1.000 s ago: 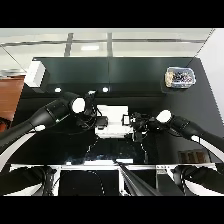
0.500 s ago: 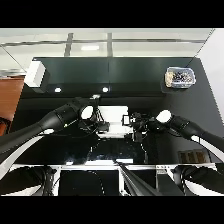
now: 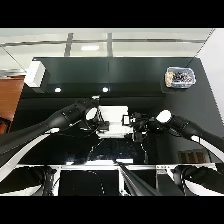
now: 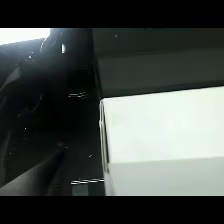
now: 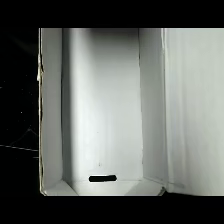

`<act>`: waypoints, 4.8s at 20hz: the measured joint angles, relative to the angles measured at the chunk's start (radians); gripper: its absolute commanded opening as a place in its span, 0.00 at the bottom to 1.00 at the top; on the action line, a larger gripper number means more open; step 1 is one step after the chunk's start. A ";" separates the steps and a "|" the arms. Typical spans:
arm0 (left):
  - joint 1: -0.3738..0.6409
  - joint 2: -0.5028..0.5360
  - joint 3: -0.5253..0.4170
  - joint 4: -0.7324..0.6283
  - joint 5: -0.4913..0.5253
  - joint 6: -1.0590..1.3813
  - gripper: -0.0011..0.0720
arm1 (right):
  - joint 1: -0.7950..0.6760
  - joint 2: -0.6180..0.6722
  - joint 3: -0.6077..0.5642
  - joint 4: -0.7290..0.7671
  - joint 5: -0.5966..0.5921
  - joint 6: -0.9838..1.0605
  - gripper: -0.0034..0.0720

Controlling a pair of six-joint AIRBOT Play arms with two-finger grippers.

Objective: Fold the box and place the chain.

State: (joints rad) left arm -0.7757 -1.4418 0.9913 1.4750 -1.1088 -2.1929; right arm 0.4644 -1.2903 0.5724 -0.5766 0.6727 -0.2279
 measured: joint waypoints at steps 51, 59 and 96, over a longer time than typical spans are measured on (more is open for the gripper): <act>-0.007 -0.047 0.054 -0.033 -0.027 -0.089 0.05 | 0.000 0.000 0.000 -0.001 0.002 -0.001 0.29; -0.007 -0.048 0.054 -0.043 -0.026 -0.089 0.05 | 0.000 0.000 0.000 0.000 -0.001 0.000 0.95; 0.016 -0.048 0.054 -0.039 -0.027 -0.054 0.05 | -0.008 0.085 -0.002 0.084 0.071 0.043 0.23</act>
State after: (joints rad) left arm -0.7597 -1.4895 1.0454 1.4357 -1.1362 -2.2471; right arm 0.4564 -1.2049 0.5709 -0.4927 0.7437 -0.1852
